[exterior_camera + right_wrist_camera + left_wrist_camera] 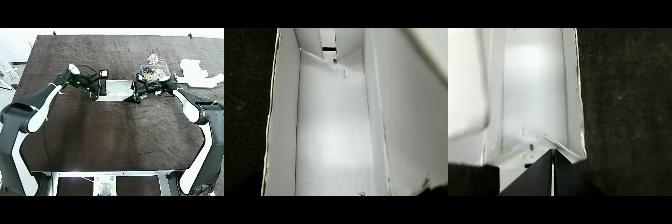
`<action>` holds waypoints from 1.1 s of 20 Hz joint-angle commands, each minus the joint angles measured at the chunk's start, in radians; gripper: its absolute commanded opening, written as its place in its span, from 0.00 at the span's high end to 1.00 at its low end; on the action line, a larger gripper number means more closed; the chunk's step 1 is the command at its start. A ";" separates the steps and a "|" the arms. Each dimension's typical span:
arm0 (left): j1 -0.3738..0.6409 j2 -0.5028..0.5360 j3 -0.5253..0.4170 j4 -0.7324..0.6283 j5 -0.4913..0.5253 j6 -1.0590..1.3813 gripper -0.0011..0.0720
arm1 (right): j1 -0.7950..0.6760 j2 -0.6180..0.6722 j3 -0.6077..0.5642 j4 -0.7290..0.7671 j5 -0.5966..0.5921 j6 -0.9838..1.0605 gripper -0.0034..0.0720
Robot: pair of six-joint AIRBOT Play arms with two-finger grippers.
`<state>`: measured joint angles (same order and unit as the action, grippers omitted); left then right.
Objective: Fold the box and place the chain.
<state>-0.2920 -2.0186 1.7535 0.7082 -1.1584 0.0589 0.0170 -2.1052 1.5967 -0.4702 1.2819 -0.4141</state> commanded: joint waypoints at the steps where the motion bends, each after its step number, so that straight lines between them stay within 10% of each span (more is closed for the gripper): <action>1: 0.065 0.003 0.037 -0.087 -0.174 -0.010 0.96 | 0.000 -0.001 0.001 -0.002 0.002 -0.002 0.18; 13: 0.142 0.187 0.027 -0.004 -0.091 -0.594 0.96 | 0.000 -0.001 0.001 -0.002 0.002 -0.002 0.18; 22: 0.142 0.286 -0.204 0.111 0.122 -0.823 0.96 | 0.000 -0.001 0.001 -0.002 0.002 -0.002 0.18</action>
<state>-0.1497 -1.7493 1.6112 0.7864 -1.1076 -0.6727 0.0170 -2.1052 1.5967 -0.4721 1.2831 -0.4160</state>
